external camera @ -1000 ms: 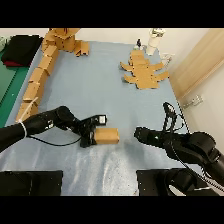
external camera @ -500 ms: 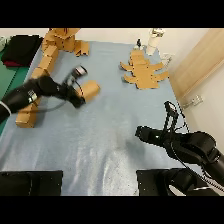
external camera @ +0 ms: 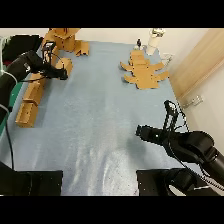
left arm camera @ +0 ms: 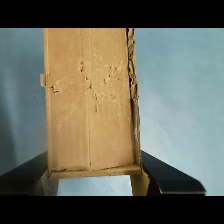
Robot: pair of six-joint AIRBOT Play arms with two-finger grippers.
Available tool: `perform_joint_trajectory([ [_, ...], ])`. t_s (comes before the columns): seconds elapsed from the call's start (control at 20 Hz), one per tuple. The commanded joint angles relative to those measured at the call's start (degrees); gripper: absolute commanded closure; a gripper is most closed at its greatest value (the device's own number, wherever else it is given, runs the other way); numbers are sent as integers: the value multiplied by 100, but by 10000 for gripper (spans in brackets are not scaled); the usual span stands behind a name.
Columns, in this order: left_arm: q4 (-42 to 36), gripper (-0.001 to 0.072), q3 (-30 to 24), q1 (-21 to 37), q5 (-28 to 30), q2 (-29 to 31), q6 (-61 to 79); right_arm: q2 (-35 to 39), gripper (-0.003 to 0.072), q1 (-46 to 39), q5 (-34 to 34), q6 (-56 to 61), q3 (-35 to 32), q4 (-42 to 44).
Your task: Fold the box.
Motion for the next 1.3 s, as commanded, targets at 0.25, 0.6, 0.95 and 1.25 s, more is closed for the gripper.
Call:
perform_joint_trajectory([
  [0.25, 1421, 368, 1228, 109, -46, -1047, -1305, -326, 683, -4, 293, 0, 4, -39],
  [0.6, 1744, 348, 1246, 122, -31, -1172, -1510, -472, 683, -4, 518, 0, 4, -184],
  [0.95, 1847, 348, 1244, 120, -192, -1211, -1508, -476, 683, -4, 560, 0, 4, -184],
  [1.25, 1926, 348, 1244, 109, -671, -1405, -1508, -476, 684, -4, 625, 0, 4, -186],
])
